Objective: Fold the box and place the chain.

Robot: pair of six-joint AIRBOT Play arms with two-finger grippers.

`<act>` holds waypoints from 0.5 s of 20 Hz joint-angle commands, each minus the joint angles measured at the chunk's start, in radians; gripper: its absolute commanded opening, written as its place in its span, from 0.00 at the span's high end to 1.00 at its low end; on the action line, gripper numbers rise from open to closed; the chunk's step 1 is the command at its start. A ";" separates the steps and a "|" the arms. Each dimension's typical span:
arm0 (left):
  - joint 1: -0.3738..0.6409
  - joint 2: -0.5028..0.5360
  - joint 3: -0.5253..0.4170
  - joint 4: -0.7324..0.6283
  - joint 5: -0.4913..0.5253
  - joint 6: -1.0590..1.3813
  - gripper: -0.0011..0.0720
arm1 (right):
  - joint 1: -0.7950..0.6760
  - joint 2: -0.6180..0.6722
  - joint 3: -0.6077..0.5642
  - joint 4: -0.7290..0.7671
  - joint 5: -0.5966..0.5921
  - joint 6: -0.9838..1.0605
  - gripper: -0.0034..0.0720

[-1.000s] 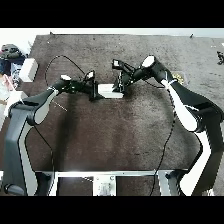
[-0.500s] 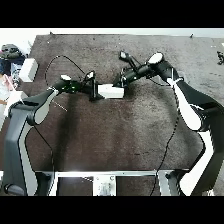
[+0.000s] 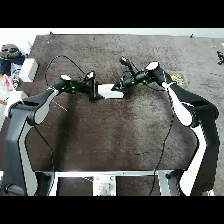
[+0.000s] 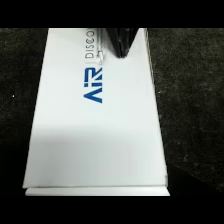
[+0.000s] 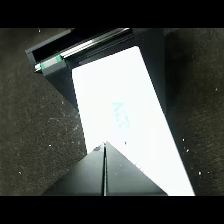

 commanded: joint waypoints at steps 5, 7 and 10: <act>0.001 0.001 0.000 0.000 0.000 0.000 0.50 | -0.001 -0.012 -0.001 -0.093 -0.043 0.033 0.94; 0.000 0.001 0.000 0.000 0.000 0.000 0.50 | -0.002 0.045 -0.001 0.016 -0.022 -0.029 0.94; 0.000 0.001 0.000 0.000 0.000 0.000 0.50 | -0.002 0.195 -0.010 0.153 -0.045 -0.074 0.95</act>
